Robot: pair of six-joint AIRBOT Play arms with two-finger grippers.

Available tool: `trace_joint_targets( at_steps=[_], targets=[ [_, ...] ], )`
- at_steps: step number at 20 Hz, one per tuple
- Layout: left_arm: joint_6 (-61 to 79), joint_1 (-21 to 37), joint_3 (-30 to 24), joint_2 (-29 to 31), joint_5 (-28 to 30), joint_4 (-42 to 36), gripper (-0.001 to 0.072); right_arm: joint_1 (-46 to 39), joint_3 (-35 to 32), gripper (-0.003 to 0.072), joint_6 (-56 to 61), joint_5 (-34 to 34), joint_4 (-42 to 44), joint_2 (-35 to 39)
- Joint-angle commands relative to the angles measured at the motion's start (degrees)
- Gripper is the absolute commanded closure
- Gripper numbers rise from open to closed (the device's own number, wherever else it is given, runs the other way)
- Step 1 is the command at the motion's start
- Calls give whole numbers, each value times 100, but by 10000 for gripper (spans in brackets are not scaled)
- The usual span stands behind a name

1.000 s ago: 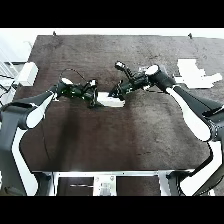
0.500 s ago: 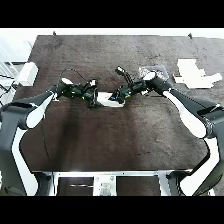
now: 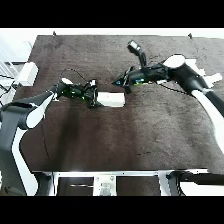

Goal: Fold the box and place the chain.

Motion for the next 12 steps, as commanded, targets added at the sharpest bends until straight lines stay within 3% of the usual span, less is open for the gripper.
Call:
trace_joint_targets(
  at_steps=[1, 4, 7, 12],
  targets=[
    [2, 2, 0, -2, 2, -13, 167, -181, -1139, 676, 378, -903, -181, 1440],
    [2, 2, 0, 0, 4, -15, 167, -442, -2846, 676, 378, -1930, -181, 2870],
    [2, 0, 0, -2, 15, -22, 167, -702, -4203, 675, 380, -2330, -173, 3943],
    [2, -22, 0, 0, -20, -57, 167, -1019, -5324, 674, 417, -2330, -175, 5047]
  ],
)
